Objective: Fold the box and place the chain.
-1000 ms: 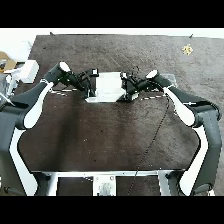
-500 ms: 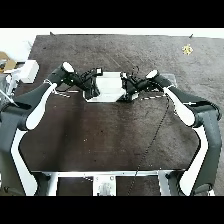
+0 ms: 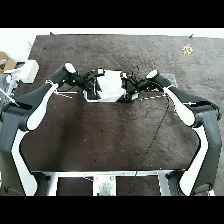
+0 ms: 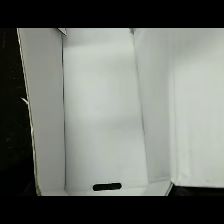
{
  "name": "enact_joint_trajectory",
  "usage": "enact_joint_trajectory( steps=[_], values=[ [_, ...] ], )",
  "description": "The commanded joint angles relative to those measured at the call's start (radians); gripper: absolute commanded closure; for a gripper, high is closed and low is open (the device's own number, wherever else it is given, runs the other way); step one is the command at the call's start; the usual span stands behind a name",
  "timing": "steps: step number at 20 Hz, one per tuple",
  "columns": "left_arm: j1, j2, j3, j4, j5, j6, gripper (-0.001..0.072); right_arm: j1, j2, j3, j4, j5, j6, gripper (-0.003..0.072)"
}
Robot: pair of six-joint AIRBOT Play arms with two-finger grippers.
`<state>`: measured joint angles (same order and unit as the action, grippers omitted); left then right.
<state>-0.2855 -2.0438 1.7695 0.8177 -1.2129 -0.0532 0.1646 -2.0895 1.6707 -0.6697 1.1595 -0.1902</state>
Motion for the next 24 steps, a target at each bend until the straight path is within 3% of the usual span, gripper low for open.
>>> enact_joint_trajectory(
  steps=[1, 7, 8, 10, 12, 14, 18, 24],
  values=[
    [0.0, -0.001, 0.0, 0.014, 0.002, 0.001, -0.001, 0.0, -0.001, 0.0, 0.0, 0.0, 0.0, 0.0179],
    [0.029, 0.005, 0.0, 0.013, -0.018, -0.076, 0.003, 0.0, -0.001, 0.0, 0.0, 0.0, 0.0, 0.0179],
    [0.045, 0.008, 0.004, 0.013, -0.043, -0.098, 0.024, 0.0, -0.001, 0.0, 0.0, 0.0, 0.0, 0.0179],
    [0.077, 0.008, 0.042, 0.01, -0.152, -0.146, 0.0544, 0.0, -0.001, 0.0, 0.0, 0.0, 0.0, 0.0179],
    [0.103, 0.008, 0.103, -0.022, -0.271, -0.225, 0.0696, 0.0, -0.001, 0.0, 0.0, 0.0, 0.0, 0.0179],
    [0.127, 0.008, 0.183, -0.092, -0.363, -0.336, 0.0698, 0.0, -0.001, 0.0, 0.0, 0.0, 0.0, 0.0179],
    [0.19, 0.009, 0.31, -0.1, -0.392, -0.731, 0.0699, 0.0, -0.001, 0.0, 0.0, 0.0, 0.0, 0.0179],
    [0.343, 0.008, 0.166, -0.104, -0.254, -1.054, 0.0699, 0.0, -0.001, 0.0, 0.0, 0.0, 0.0, 0.0179]
  ],
)
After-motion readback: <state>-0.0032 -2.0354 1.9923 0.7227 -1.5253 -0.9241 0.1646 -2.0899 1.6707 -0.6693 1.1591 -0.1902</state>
